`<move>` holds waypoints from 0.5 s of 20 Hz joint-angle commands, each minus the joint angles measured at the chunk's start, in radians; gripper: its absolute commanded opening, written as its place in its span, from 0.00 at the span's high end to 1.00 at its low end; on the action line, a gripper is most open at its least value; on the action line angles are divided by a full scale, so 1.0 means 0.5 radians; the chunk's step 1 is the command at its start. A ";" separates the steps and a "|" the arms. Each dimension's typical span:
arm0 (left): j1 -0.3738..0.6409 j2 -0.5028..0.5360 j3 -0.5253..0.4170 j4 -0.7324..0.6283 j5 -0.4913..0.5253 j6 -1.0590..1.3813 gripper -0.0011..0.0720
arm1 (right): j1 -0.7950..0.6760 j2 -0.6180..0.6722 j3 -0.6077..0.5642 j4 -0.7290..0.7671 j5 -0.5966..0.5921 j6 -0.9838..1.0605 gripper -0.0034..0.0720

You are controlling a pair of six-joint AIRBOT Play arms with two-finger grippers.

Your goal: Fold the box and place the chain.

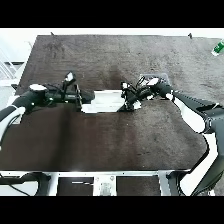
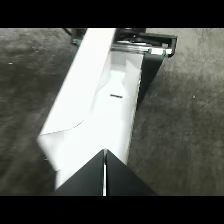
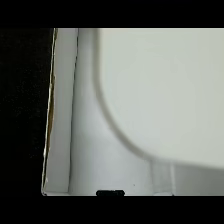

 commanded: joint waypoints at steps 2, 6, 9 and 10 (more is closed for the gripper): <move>-0.108 -0.016 -0.041 -0.061 0.231 -0.234 0.96 | -0.002 0.000 0.002 0.002 0.000 0.000 0.38; -0.108 -0.209 0.211 -0.028 0.177 -0.370 0.96 | -0.002 0.000 0.002 0.002 0.000 0.000 0.38; -0.108 -0.385 0.458 0.069 0.144 -0.508 0.96 | -0.002 0.000 0.002 0.002 0.000 0.000 0.38; -0.108 -0.422 0.518 0.089 0.147 -0.533 0.96 | -0.002 0.000 0.002 0.002 0.000 0.000 0.38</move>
